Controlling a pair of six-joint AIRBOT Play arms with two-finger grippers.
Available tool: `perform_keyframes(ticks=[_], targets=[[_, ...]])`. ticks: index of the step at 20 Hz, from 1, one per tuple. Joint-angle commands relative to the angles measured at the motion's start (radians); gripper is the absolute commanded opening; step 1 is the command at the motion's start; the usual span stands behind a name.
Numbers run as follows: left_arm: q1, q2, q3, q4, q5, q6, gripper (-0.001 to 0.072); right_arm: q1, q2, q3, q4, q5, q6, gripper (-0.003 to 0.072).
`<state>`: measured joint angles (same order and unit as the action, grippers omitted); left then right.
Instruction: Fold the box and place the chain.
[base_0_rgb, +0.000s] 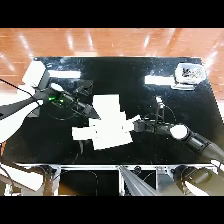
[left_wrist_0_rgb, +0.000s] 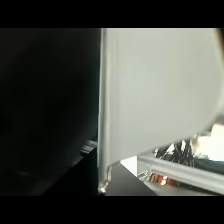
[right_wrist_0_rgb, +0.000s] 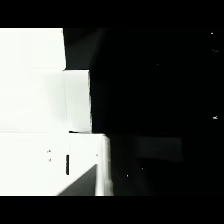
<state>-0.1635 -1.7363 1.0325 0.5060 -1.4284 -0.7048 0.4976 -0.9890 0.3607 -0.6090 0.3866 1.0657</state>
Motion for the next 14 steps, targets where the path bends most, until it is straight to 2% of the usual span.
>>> perform_keyframes(ticks=[1, 3, 6, 10, 12, 14], targets=[[-0.003, 0.005, 0.053, -0.041, -0.055, 0.127, 0.0025, -0.027, 0.001, 0.016, 0.003, 0.006, 0.000, 0.0719], [-0.011, 0.022, 0.086, -0.043, -0.045, 0.164, 0.0025, -0.108, 0.008, 0.058, -0.028, 0.088, 0.000, 0.0715], [-0.037, 0.072, 0.102, -0.028, -0.022, 0.241, 0.0023, -0.285, 0.042, 0.140, -0.156, 0.268, 0.001, 0.0715], [-0.126, 0.175, 0.101, 0.055, 0.142, 0.381, 0.0022, -0.532, 0.099, 0.249, -0.266, 0.458, 0.001, 0.0715], [-0.180, 0.198, 0.101, 0.026, 0.208, 0.486, 0.0022, -0.618, 0.117, 0.287, -0.284, 0.499, 0.000, 0.0715], [-0.228, 0.199, 0.095, 0.060, 0.275, 0.510, 0.0022, -0.670, 0.122, 0.313, -0.285, 0.533, 0.000, 0.0715]])
